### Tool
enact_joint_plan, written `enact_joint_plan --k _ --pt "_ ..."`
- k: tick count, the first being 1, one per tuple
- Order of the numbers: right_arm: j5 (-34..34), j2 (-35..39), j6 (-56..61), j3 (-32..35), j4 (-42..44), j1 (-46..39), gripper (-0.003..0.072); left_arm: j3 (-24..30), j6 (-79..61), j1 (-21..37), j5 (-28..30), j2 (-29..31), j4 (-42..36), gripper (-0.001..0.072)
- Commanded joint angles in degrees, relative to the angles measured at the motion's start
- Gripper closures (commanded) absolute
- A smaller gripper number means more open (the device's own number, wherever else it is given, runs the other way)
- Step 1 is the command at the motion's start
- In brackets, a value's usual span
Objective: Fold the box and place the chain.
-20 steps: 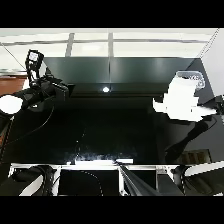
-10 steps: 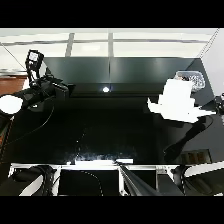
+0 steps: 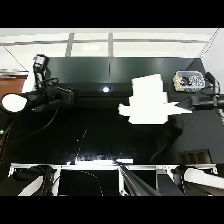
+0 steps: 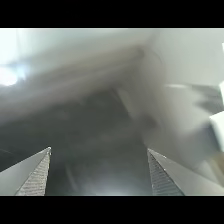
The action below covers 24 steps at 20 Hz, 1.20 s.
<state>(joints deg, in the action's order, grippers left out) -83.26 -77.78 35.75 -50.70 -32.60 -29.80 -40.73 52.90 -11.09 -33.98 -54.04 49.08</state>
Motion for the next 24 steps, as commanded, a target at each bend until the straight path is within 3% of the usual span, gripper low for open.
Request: enact_joint_plan --k 1,5,8,14,16,20,21,22,24 --pt "11.2 12.9 -5.4 12.5 7.3 8.3 0.0677 0.2 0.3 -2.8 -6.2 -4.9 -3.7 -0.0002" --pt "16.7 16.5 -5.8 18.4 7.3 15.0 0.0676 -0.1 -0.9 -6.3 -8.7 -14.9 -13.8 -0.0003" --pt "18.4 16.5 -5.7 20.6 7.1 19.6 0.0676 -2.3 -2.1 -6.3 -9.6 -19.8 -16.0 -0.0003" --pt "22.0 16.5 -5.6 21.9 7.3 27.6 0.0676 -7.4 -17.8 -6.3 -20.9 -29.2 -26.8 -0.0003" --pt "22.8 16.5 -5.5 21.9 7.3 28.7 0.0675 -8.8 -27.9 -6.3 -28.8 -32.7 -32.8 -0.0002" --pt "23.1 16.5 -4.6 21.9 7.3 28.8 0.0675 -10.3 -32.9 -6.3 -34.7 -37.5 -30.5 0.0019" --pt "23.1 16.5 -4.5 21.9 7.3 28.8 0.0675 -10.3 -34.3 -6.3 -34.9 -37.6 -28.3 0.0044" --pt "23.1 16.5 -4.5 21.9 7.3 28.8 0.0675 -10.3 -35.2 -6.3 -34.9 -37.6 -26.1 0.0135" --pt "23.1 16.5 -4.2 21.9 7.2 28.8 0.0675 -10.3 -37.7 -6.3 -34.8 -37.6 -24.9 0.0225"
